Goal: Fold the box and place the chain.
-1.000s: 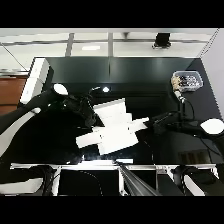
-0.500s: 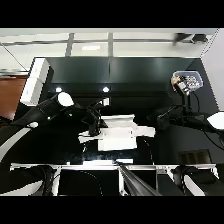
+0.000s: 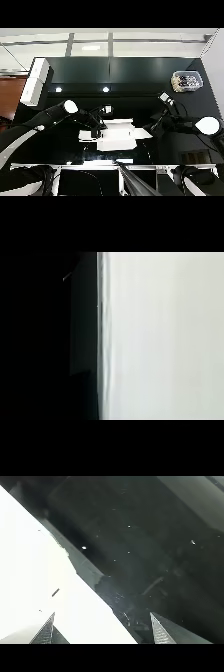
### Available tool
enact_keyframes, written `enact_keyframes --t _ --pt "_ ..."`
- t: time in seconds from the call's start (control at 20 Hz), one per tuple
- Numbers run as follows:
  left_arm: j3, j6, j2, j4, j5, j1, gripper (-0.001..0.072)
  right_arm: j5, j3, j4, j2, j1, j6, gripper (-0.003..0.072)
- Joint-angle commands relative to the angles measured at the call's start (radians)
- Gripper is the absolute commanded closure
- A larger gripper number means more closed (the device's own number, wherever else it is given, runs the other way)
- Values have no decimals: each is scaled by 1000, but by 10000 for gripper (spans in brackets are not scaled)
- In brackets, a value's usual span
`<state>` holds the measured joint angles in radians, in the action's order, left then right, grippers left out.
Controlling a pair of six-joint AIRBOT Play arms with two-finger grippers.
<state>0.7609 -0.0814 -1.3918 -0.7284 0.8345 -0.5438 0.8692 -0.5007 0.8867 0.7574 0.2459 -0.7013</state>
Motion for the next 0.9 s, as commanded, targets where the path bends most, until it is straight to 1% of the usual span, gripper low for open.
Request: enact_keyframes --t 0.0,0.1,0.2,0.35,0.5,0.6,0.7,0.85 --pt "-2 8 -18 -32 -11 -3 683 -17 8 70 6 30 10 3" --pt "-2 9 -17 -47 -11 -4 683 8 18 116 21 31 19 3" --pt "-2 8 -18 -46 -6 -5 683 37 35 113 37 42 71 3" --pt "-2 8 -18 -45 8 -5 683 39 79 114 43 115 144 1" --pt "-2 8 -18 -45 8 -5 683 36 111 112 44 170 155 0" --pt "-2 8 -18 -45 9 -5 683 36 111 73 46 201 254 1" --pt "-2 8 -18 -45 9 -5 683 43 111 -19 63 230 401 1" --pt "-2 8 -18 -45 9 -5 683 40 111 -41 121 287 517 1"
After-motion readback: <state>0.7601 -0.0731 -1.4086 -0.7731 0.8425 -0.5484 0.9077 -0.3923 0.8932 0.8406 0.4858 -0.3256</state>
